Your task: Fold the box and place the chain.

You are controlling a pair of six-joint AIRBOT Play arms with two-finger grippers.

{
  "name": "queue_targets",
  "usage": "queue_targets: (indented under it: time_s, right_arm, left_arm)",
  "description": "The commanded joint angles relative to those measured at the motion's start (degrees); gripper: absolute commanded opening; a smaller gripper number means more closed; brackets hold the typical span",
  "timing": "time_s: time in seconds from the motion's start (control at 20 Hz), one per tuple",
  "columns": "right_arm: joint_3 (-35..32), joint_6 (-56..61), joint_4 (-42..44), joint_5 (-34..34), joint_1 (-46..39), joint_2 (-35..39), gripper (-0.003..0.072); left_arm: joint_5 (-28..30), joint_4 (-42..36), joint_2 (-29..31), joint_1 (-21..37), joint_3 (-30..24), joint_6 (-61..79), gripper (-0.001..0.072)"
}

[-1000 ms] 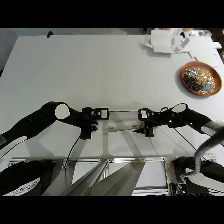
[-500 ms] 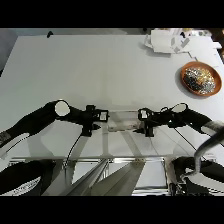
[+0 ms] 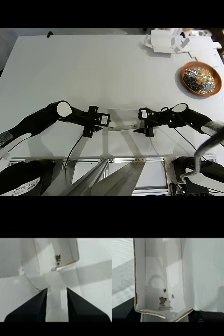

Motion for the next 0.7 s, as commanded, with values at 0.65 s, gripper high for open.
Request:
queue_targets:
  time_s: [0.65]
  right_arm:
    - [0.0,-0.1,0.0,0.0,0.0,0.1,0.0338]
  left_arm:
    - [-0.1,4.9,0.2,-0.2,0.0,-17.9,0.0272]
